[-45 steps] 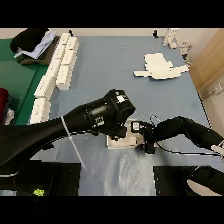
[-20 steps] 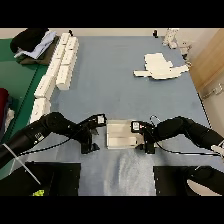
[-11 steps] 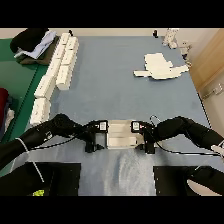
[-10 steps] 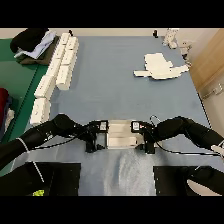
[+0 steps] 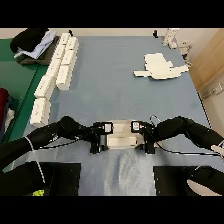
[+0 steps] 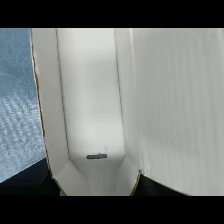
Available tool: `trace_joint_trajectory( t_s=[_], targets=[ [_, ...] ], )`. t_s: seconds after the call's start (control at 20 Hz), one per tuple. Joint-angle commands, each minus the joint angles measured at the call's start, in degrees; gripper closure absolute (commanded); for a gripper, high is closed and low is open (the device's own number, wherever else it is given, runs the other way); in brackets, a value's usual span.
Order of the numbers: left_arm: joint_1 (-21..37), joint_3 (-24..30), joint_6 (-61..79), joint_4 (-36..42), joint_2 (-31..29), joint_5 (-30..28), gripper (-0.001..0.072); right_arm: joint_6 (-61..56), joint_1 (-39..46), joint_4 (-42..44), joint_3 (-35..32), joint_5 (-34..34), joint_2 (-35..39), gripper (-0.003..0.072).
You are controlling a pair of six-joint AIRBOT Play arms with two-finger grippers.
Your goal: Fold the box.
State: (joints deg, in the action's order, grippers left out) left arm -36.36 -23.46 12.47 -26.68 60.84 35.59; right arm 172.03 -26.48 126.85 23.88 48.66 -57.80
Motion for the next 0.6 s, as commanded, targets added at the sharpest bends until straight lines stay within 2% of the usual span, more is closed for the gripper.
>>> trace_joint_trajectory(
  t_s=[0.0,0.55],
  targets=[
    [-0.48,0.04,0.15,0.74,1.49,-0.94,0.0009,0.0,-0.04,0.0,-0.02,-0.02,0.0,0.0163],
    [-2.6,0.44,0.2,1.01,2.21,-4.0,0.0009,0.0,-0.04,0.0,-0.02,-0.02,0.0,0.0163]
  ],
)
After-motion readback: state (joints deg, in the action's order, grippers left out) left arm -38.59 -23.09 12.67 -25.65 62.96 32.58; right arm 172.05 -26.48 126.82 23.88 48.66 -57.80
